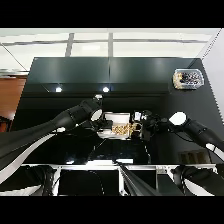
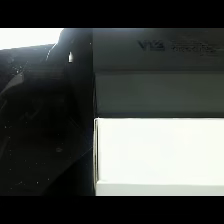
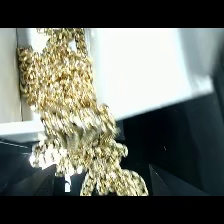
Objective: Fold the box and place the chain.
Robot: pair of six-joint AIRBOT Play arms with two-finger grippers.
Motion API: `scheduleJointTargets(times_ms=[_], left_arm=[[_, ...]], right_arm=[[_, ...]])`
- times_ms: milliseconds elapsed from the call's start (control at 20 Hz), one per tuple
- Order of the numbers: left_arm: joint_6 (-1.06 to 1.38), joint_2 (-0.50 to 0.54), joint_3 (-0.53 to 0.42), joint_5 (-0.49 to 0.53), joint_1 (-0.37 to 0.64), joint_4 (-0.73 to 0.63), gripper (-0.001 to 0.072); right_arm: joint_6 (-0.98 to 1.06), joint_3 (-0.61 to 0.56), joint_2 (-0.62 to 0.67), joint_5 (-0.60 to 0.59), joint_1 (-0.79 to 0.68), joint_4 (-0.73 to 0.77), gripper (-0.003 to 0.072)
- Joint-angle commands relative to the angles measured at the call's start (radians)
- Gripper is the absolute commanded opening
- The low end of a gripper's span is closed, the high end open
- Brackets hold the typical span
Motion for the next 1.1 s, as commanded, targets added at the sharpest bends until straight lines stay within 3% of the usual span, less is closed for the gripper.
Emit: scheduleJointTargets(times_ms=[0,700,900,950,1000,1050], left_arm=[[0.000,0.000,0.000,0.000,0.000,0.000,0.0031],[0.000,0.000,0.000,0.000,0.000,0.000,0.0031],[0.000,0.000,0.000,0.000,0.000,0.000,0.0031],[0.000,0.000,0.000,0.000,0.000,0.000,0.0031],[0.000,0.000,0.000,0.000,0.000,0.000,0.0031],[0.000,0.000,0.000,0.000,0.000,0.000,0.0031]], right_arm=[[0.013,0.000,-0.039,-0.072,0.042,0.016,0.0720],[0.187,-0.001,-0.048,-0.071,0.042,-0.015,0.0720],[0.220,-0.001,-0.048,-0.071,0.042,-0.015,0.0344],[0.220,-0.001,-0.048,-0.065,0.042,-0.014,0.0110],[0.224,-0.001,-0.048,-0.056,0.042,-0.014,0.0018],[0.236,-0.001,-0.047,-0.050,0.042,-0.014,0.0018]])
